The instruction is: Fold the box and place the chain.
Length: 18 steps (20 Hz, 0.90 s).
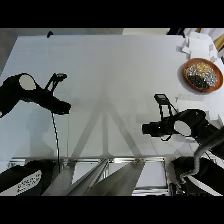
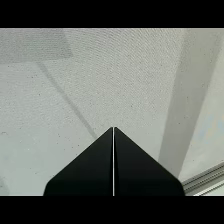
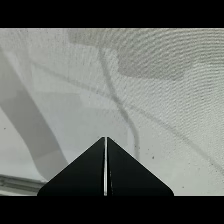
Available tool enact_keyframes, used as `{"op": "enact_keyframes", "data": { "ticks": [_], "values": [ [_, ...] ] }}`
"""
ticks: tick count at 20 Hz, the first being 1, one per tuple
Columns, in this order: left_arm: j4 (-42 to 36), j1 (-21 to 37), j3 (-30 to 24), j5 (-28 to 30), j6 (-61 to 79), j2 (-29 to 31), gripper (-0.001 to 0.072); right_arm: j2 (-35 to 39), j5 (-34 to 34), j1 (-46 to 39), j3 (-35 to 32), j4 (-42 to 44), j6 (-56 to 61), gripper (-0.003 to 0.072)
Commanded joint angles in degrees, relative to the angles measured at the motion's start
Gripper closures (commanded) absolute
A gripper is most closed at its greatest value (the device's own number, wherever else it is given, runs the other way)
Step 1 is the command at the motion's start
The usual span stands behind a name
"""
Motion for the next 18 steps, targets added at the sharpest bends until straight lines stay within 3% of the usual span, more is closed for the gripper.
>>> {"op": "enact_keyframes", "data": {
  "ticks": [1,6,8,12,16,17,18],
  "values": [
    [0.00,-0.02,-0.04,0.02,0.00,0.04,0.0700,0.04,-0.09,0.04,0.00,0.02,0.02,0.0669],
    [0.02,-0.02,-0.04,0.02,0.00,0.04,0.0700,0.04,0.04,-0.15,0.15,-0.68,-0.02,0.0669],
    [0.02,-0.02,-0.04,0.02,0.00,0.04,0.0700,0.04,3.65,-3.28,2.27,-5.31,0.00,0.0669],
    [0.02,-0.02,-0.04,0.00,0.00,0.04,0.0700,0.04,15.45,-21.31,10.82,-15.69,-8.04,0.0669],
    [0.00,-0.02,-0.04,0.02,0.00,0.04,0.0700,0.04,17.79,-44.94,16.50,-26.29,-21.94,0.0657],
    [0.00,-0.02,-0.04,0.00,0.00,0.04,0.0700,0.04,16.63,-49.99,16.61,-27.82,-25.05,0.0508],
    [0.00,-0.02,-0.04,0.00,0.00,0.04,0.0700,-0.02,14.95,-55.15,16.61,-28.30,-28.94,0.0294]
  ]
}}
